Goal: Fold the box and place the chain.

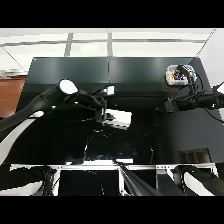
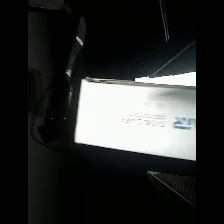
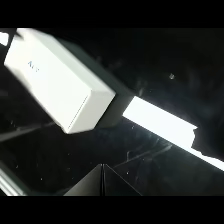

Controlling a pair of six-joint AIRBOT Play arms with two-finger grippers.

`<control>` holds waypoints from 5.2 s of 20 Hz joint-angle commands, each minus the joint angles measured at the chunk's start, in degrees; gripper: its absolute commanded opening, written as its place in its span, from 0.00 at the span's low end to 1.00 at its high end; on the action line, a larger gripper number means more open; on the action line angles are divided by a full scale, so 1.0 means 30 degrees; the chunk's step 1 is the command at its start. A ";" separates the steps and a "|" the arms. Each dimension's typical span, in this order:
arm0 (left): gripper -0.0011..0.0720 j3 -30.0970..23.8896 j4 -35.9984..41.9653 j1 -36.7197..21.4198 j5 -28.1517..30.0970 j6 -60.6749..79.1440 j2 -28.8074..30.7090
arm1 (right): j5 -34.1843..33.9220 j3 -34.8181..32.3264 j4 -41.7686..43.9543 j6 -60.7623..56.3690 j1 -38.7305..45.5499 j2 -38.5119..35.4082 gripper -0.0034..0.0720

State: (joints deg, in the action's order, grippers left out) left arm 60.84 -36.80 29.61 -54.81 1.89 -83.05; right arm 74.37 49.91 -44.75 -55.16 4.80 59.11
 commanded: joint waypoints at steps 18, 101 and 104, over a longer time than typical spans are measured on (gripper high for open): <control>0.98 0.1406 0.0758 0.0918 0.0102 -0.1282 -0.2659 | -0.1239 -0.0058 0.0102 0.0474 0.0029 -0.0015 0.07; 0.05 0.1428 -0.6870 -1.1905 0.0328 -2.4130 0.5523 | -1.0805 -0.0051 0.2135 -0.0648 -0.2710 0.0015 0.07; 0.05 -0.4408 -0.6987 -1.1781 0.2936 -2.2542 1.0265 | -1.1890 -0.0051 -0.1144 -0.2543 -0.2710 0.0029 0.07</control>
State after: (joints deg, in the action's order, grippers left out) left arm 63.55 -57.93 -7.14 -56.42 -69.78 -64.73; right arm 43.51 49.76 -40.99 -58.52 -3.18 59.16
